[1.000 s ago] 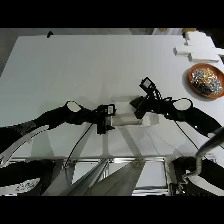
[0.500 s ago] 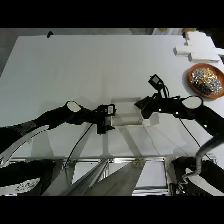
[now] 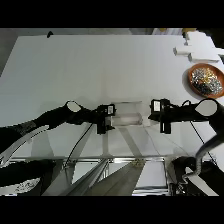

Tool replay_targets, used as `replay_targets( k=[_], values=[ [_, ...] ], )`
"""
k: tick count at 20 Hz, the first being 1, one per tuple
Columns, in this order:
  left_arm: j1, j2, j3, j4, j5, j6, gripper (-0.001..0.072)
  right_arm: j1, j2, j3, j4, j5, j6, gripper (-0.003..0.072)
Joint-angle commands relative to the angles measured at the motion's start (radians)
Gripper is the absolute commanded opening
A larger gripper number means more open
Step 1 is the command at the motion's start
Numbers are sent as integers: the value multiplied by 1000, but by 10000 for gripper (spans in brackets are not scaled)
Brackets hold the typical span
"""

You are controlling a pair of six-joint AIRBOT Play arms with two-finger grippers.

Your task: Fold the box and place the chain.

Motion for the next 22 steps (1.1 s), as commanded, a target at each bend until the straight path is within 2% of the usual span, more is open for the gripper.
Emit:
replay_targets(
  k=[1,2,5,10,13,17,19,22],
  values=[
    [0,0,0,0,0,0,206,-2,-69,0,25,27,-210,129],
    [0,0,0,0,0,0,206,-2,-96,0,44,6,-239,189],
    [0,0,0,0,0,0,206,-2,-177,0,53,-34,-267,193],
    [0,0,0,0,0,0,206,-2,-239,0,141,-98,-306,170],
    [0,0,0,0,0,0,206,-2,-277,0,162,-95,-314,151],
    [0,0,0,0,0,0,206,-2,-304,0,286,-96,-371,148],
    [0,0,0,0,0,0,206,-2,-305,0,319,-95,-382,86],
    [0,0,0,0,0,0,206,-2,-323,-25,339,-94,-394,84]
  ],
)
